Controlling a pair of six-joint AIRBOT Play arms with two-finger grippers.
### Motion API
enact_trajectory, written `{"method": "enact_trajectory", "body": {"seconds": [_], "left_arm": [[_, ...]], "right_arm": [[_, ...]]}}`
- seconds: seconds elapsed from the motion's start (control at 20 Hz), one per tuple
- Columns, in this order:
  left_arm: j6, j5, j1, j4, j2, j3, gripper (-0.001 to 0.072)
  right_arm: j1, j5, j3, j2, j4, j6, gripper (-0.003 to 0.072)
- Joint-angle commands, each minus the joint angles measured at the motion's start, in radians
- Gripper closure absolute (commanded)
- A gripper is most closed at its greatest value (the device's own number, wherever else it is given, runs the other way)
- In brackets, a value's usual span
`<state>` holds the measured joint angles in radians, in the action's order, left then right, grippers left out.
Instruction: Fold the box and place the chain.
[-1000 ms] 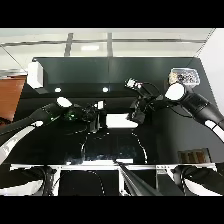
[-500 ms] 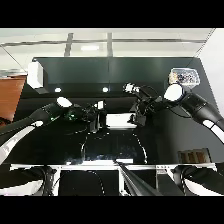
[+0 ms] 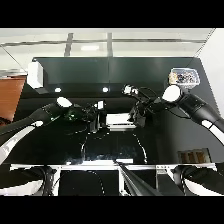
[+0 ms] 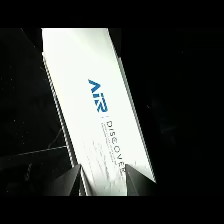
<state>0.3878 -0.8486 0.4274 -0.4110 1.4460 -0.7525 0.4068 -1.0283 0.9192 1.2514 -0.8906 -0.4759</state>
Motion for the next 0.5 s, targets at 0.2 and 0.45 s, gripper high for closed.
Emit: {"method": "enact_trajectory", "body": {"seconds": [0.2, 0.45], "left_arm": [[0.000, 0.000, 0.000, 0.000, 0.001, -0.001, 0.0223], [0.000, 0.000, 0.000, 0.000, 0.001, -0.001, 0.0222]], "right_arm": [[0.000, 0.001, -0.012, 0.001, -0.001, -0.002, 0.0383], [0.000, 0.021, -0.013, 0.002, -0.001, -0.002, 0.0384]]}}
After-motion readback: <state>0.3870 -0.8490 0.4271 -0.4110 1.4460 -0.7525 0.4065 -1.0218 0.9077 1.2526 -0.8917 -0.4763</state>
